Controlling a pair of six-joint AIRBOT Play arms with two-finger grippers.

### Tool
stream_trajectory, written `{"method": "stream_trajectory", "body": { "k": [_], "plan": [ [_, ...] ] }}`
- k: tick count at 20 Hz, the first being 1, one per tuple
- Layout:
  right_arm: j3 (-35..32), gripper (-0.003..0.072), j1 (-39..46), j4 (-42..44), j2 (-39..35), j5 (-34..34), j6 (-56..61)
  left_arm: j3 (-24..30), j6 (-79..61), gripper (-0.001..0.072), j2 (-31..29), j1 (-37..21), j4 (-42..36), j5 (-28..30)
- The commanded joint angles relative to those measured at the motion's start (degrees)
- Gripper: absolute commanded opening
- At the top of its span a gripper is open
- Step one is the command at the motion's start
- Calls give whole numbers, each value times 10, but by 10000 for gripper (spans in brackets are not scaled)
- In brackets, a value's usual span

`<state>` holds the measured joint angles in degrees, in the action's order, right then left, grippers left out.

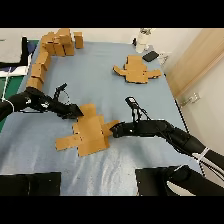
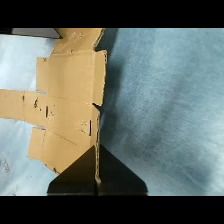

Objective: Fold the box.

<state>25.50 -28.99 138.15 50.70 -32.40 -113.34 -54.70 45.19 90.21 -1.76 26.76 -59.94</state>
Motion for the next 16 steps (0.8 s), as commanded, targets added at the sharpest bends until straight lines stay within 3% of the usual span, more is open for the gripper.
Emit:
{"method": "stream_trajectory", "body": {
  "k": [1, 6, 7, 8, 13, 14, 15, 16],
  "plan": [
    [0, 0, 0, -26, 0, -2, 11, -1, -71, 594, 6, 0, -78, -52],
    [0, 0, 0, -45, 1, -1, 15, -1, -80, 592, 6, -1, -76, -135],
    [0, 0, 0, -46, 1, 0, 15, -1, -83, 550, 6, -1, -76, -144],
    [0, 0, 0, -46, 1, 0, 15, -1, -84, 412, 7, 0, -74, -147],
    [0, 0, 0, -46, 1, 3, 19, -1, -102, 404, 10, 7, -74, -152],
    [0, 0, 0, -46, 1, 5, 19, 0, -107, 355, 11, 12, -73, -152],
    [0, 0, 0, -46, 1, 5, 19, 0, -114, 201, 13, 17, -72, -153],
    [0, 0, 0, -46, 1, 5, 20, 0, -117, 174, 16, 22, -70, -150]
  ]
}}
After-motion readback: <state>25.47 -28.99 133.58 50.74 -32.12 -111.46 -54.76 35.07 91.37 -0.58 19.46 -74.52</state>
